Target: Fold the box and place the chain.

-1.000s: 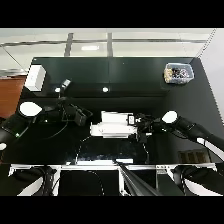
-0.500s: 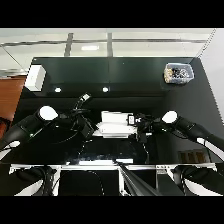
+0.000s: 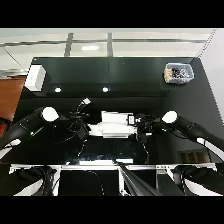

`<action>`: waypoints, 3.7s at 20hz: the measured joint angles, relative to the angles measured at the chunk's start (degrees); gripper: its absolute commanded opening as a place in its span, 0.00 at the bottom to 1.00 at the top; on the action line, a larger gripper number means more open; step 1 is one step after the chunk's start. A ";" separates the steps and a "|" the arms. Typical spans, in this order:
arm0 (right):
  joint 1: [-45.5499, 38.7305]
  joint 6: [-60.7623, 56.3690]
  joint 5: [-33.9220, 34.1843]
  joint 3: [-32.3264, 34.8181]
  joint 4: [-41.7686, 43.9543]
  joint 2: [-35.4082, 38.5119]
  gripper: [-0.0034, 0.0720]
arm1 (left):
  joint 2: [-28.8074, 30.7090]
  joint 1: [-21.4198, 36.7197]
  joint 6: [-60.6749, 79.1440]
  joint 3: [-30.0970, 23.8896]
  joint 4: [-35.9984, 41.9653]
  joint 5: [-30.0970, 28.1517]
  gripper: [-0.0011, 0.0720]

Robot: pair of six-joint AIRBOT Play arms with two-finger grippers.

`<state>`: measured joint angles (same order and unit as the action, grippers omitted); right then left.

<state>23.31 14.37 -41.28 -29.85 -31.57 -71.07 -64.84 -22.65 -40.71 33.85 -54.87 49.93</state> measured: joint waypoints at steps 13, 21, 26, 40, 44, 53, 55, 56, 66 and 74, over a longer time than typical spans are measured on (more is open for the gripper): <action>0.00 0.02 0.00 0.00 0.00 0.00 0.21 | -0.39 -3.41 42.21 0.00 6.16 -7.61 0.81; -0.02 0.02 0.00 0.00 -0.02 0.00 0.21 | -0.61 -6.23 45.07 -0.02 10.49 -6.38 0.39; 0.00 0.00 0.00 0.00 0.00 0.00 0.22 | -0.72 -6.54 45.18 -0.02 16.26 -7.32 0.31; 0.00 0.02 0.00 0.00 -0.02 0.00 0.21 | -5.01 -9.57 45.09 -0.02 22.80 -10.14 0.35; 0.00 0.04 0.00 -0.02 -0.09 0.00 0.21 | -5.16 -9.75 44.94 -0.02 22.88 -10.32 0.15; -0.02 -0.02 0.00 -0.02 0.02 0.00 0.22 | 2.69 -6.03 26.01 1.03 10.82 -5.84 0.05; 0.00 -0.02 0.00 -0.02 0.00 0.00 0.21 | 6.82 -1.84 14.49 1.49 3.63 -3.28 0.05; 0.00 -0.02 0.00 -0.02 0.00 0.00 0.22 | 8.41 0.85 8.48 1.60 0.59 -1.62 0.05; 0.00 0.00 0.00 -0.02 0.00 0.00 0.21 | -0.57 22.21 -22.36 -4.96 15.13 13.70 0.05; 0.00 0.09 0.00 -0.02 -0.02 0.00 0.22 | -9.99 14.58 -19.08 -5.75 22.34 8.68 0.05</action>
<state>23.31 14.46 -41.28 -29.87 -31.59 -71.07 -74.83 -8.08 -59.79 28.10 -32.53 58.61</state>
